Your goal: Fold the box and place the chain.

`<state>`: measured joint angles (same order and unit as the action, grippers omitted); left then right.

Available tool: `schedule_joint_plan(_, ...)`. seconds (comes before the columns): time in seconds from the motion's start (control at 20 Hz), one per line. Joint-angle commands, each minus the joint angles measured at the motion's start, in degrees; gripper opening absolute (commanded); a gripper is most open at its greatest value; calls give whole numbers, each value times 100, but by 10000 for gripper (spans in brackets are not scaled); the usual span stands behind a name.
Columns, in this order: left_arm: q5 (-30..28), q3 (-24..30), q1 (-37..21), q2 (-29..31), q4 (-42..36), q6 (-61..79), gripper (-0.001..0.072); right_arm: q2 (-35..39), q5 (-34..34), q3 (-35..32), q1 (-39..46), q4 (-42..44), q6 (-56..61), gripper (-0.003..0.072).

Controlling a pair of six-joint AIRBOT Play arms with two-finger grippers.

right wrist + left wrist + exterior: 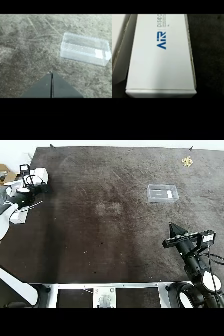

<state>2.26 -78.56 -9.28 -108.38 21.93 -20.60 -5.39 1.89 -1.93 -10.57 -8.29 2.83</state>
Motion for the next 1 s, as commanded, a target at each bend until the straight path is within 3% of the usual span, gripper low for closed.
schedule_joint_plan(0.0, 24, -7, 7, -76, 24, 11, 12, 2, -44, -4, 0, 2, 2, 4)
schedule_joint_plan(0.15, 186, -136, 7, -76, 39, 310, 14, 2, -61, -4, 0, 7, 4, 4)
schedule_joint_plan(0.25, 407, -236, 7, -76, 37, 459, 337, 2, -61, -4, 0, 109, 4, 4)
schedule_joint_plan(0.35, 264, -273, 4, -76, 42, 466, 554, 2, -120, -4, 0, 129, 4, 4)
schedule_joint_plan(0.45, 114, -273, 4, -76, 44, 463, 654, 2, -234, -4, 0, 129, 4, 4)
schedule_joint_plan(0.75, 103, -417, 4, 26, 42, 461, 674, 2, -409, -4, -2, 127, 4, 4)
schedule_joint_plan(0.95, 188, -474, 4, 651, 42, 457, 673, 2, -407, -4, -2, 125, 2, 4)
